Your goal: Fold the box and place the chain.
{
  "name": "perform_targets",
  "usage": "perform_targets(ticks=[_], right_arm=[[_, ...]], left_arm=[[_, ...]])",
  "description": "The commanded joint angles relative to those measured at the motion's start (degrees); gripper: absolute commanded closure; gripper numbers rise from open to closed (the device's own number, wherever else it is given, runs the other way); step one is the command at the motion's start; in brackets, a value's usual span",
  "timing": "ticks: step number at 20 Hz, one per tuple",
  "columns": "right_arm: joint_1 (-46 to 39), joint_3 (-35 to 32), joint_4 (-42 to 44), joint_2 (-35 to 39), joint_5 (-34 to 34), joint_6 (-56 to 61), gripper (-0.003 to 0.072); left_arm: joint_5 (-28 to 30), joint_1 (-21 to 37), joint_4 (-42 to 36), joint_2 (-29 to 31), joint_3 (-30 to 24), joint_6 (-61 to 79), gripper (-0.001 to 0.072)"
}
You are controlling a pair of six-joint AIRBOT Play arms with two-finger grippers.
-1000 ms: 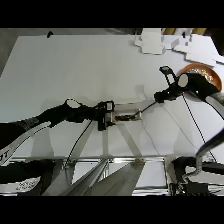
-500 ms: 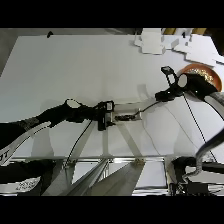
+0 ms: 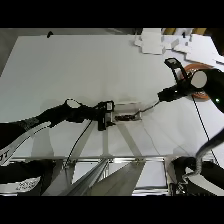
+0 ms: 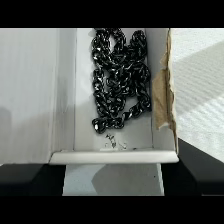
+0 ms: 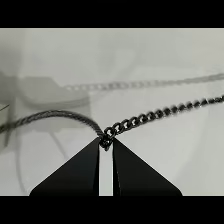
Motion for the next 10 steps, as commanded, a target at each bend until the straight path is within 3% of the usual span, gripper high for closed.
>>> perform_targets(ticks=[1, 6, 10], right_arm=[[5.92, -0.55, 0.07, 7.13, 3.45, -0.09, 0.0668], [15.06, -1.36, 5.4, 9.66, 3.21, -0.13, 0.0668], [21.35, -1.36, 8.52, 9.66, -1.16, -0.11, 0.0668]], left_arm=[[0.0, 0.0, 0.04, 0.02, 0.0, 0.0, 0.054], [0.02, 0.0, 0.02, 0.02, 0.0, 0.0, 0.054], [0.02, 0.0, 0.02, 0.02, 0.0, 0.0, 0.054]])
